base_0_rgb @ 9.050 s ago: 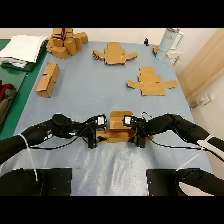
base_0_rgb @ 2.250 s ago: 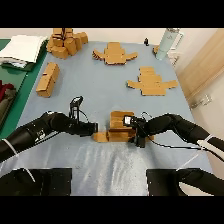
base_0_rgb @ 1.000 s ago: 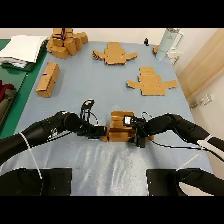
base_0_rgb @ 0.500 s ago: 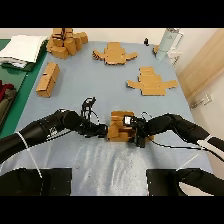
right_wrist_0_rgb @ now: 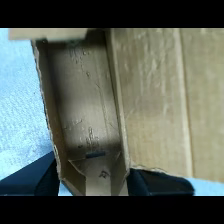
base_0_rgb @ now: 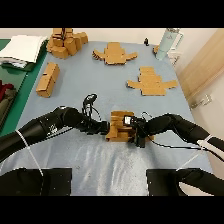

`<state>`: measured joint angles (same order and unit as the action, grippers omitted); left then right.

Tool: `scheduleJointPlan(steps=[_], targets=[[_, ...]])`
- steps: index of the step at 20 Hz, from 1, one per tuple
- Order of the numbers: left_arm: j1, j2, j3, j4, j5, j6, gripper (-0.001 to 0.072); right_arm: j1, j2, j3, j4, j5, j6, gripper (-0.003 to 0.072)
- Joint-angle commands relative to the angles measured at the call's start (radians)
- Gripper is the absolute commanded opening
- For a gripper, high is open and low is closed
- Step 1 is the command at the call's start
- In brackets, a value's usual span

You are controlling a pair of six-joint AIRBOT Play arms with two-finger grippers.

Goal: Fold the box.

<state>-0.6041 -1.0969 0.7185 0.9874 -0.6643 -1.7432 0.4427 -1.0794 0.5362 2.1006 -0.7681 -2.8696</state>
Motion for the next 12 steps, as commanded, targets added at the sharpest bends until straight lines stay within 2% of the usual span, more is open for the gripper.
scheduleJointPlan(steps=[1,5,12], targets=[[-0.002,-0.003,0.005,-0.022,0.003,0.012,0.0464,0.0,0.0,0.0,0.0,0.0,0.0,0.0514],[-0.01,-0.046,0.005,-0.188,0.029,0.21,0.0492,0.0,0.0,0.0,0.0,0.0,0.0,0.0514],[-0.005,-0.076,0.005,-0.195,0.063,0.224,0.0491,0.0,0.0,0.0,0.001,0.0,0.0,0.0514]])
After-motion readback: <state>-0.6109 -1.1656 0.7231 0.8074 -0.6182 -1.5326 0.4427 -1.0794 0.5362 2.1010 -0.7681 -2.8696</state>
